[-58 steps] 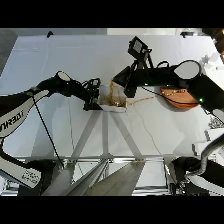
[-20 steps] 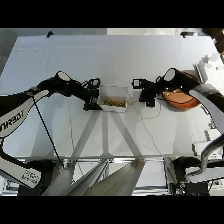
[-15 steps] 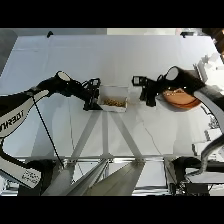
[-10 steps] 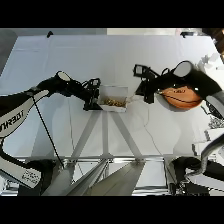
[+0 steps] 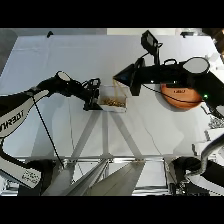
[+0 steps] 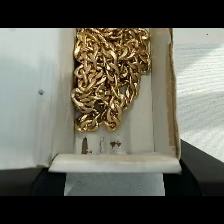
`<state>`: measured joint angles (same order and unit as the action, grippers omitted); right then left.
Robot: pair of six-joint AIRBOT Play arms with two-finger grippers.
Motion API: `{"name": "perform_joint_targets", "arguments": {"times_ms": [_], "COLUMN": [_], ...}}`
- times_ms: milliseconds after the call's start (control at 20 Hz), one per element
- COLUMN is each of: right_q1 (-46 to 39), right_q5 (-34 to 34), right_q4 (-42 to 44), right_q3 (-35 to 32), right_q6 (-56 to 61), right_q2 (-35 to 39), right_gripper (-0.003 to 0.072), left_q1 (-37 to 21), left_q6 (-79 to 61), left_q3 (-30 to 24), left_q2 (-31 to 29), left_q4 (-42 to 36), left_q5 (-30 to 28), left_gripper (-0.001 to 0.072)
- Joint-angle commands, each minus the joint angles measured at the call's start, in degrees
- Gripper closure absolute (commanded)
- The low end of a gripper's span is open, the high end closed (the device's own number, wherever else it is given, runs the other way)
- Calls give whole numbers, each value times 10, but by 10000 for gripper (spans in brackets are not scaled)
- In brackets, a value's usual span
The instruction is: Fold the box and place the chain.
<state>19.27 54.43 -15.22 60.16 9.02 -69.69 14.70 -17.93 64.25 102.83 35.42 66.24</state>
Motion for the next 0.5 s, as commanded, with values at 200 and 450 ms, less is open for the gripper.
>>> {"name": "perform_joint_targets", "arguments": {"times_ms": [200,450], "right_q1": [11,11], "right_q5": [9,3], "right_q4": [248,217], "right_q3": [1,1], "right_q6": [-22,-22], "right_q2": [3,3], "right_gripper": [678,678], "left_q1": [0,0], "left_q6": [0,0], "left_q3": [0,0], "left_q2": [0,0], "left_q4": [0,0], "left_q5": [0,0], "left_gripper": [319,319]}}
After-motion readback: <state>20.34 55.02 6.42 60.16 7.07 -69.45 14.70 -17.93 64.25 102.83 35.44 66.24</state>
